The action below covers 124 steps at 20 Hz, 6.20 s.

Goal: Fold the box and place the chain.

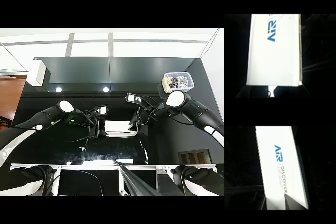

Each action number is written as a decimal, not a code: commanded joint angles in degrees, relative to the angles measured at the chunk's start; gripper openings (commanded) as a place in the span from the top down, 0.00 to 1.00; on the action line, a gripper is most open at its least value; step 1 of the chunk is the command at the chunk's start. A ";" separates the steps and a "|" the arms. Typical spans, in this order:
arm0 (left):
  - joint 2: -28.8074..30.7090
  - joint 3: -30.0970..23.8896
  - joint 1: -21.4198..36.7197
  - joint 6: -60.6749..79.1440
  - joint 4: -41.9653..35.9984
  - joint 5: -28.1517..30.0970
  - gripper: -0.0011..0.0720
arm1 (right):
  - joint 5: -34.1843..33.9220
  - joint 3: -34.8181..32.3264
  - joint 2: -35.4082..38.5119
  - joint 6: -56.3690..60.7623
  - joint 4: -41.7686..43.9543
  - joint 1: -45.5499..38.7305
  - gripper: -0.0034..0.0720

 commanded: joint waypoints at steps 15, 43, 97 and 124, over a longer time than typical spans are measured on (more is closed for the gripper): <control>-0.04 -0.04 -0.04 -0.02 0.00 0.04 0.39 | 1.40 0.28 0.26 1.49 -2.27 -2.69 0.66; -0.04 -0.02 -0.02 -0.02 0.00 0.11 0.39 | 7.10 -5.09 3.45 34.58 16.52 -9.53 0.93; -4.61 17.97 -12.81 -30.03 11.28 -0.39 0.01 | 9.68 -2.12 21.92 43.54 0.26 -35.41 0.93; -6.43 17.86 -19.39 -34.53 26.60 3.80 0.01 | 8.11 -4.33 21.92 42.47 0.35 -35.41 0.93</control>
